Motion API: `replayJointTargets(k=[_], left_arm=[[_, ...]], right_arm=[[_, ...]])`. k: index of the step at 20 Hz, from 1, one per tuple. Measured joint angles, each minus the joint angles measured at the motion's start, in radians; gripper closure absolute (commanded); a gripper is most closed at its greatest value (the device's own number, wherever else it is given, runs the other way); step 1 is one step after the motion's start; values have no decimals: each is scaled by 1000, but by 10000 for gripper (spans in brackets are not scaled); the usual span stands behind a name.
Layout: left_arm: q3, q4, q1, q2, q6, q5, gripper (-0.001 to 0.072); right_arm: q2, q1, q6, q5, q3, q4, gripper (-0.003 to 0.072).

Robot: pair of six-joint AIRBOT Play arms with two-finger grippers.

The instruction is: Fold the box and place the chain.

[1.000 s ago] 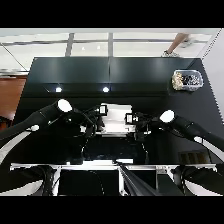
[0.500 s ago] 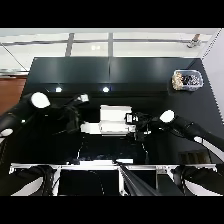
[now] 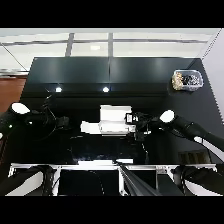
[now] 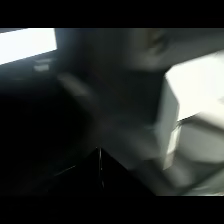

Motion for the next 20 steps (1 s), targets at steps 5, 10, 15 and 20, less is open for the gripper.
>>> replayJointTargets(k=[5, 10, 15, 20], left_arm=[[29, -153, -84, -154, 35, 3, 684], [103, -165, -234, -233, 51, -7, 683], [142, -169, -272, -247, 106, -56, 426], [187, -172, -277, -251, 135, -79, 108]], right_arm=[[0, 0, 0, 0, 0, 0, 553], [0, 0, 2, 1, 0, 0, 553], [0, 0, 7, 2, 0, 0, 553], [0, 0, 10, 3, 0, 0, 553]])
